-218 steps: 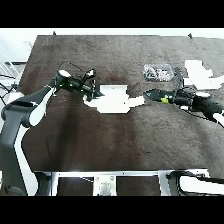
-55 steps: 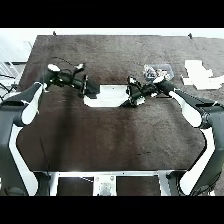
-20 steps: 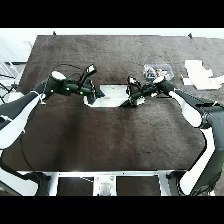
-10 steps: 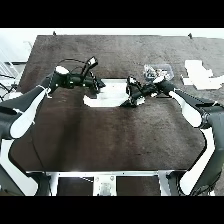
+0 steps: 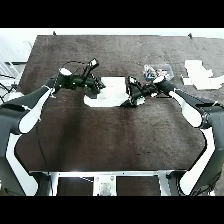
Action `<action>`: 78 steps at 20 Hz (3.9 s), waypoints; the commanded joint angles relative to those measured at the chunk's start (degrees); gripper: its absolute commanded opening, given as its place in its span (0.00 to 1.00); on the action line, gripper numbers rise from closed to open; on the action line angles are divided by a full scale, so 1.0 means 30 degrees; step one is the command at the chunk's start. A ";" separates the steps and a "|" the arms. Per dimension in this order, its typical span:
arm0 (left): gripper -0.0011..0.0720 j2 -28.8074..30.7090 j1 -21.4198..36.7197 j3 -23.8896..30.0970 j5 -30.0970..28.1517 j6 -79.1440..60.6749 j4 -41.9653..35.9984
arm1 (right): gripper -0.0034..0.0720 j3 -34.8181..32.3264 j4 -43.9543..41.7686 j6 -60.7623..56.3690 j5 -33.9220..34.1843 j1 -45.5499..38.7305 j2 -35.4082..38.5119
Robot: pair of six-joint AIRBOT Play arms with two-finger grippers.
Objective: Fold the box and place the chain.
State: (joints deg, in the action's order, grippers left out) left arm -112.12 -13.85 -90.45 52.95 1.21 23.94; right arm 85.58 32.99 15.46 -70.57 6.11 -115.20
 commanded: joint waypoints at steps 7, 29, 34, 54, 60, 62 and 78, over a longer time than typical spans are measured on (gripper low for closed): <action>0.04 -0.0255 0.0007 -0.0124 0.0554 0.0087 0.1093 | 0.82 0.0000 0.0000 0.0007 0.0000 -0.0007 -0.0007; 0.91 0.1311 -0.0831 -0.2557 0.5464 0.2601 1.1460 | 0.82 0.0000 0.0000 0.0007 0.0000 -0.0044 -0.0007; 0.91 0.1282 -0.1064 -0.2040 0.4998 0.2645 1.1446 | 0.82 0.0000 0.0000 0.0007 0.0000 -0.0044 -0.0007; 0.59 0.0998 -0.1202 -0.0474 0.3694 0.1989 1.0360 | 0.82 0.0000 0.0000 0.0007 0.0000 -0.0044 -0.0007; 0.59 0.0998 -0.1202 -0.0474 0.4007 0.0809 0.8765 | 0.82 0.0000 0.0000 0.0007 0.0000 -0.0044 -0.0007; 0.59 0.0998 -0.1202 -0.0474 0.3985 0.0488 0.8568 | 0.82 0.0000 0.0000 0.0007 0.0000 -0.0044 -0.0007; 0.55 0.0991 -0.1202 0.0918 0.2055 -0.1071 0.5100 | 0.82 0.0000 0.0000 0.0007 0.0000 -0.0044 -0.0007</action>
State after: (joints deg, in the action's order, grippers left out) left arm -109.10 -17.43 -88.25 60.27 -0.91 40.86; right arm 85.58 33.04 15.53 -70.57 5.96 -115.20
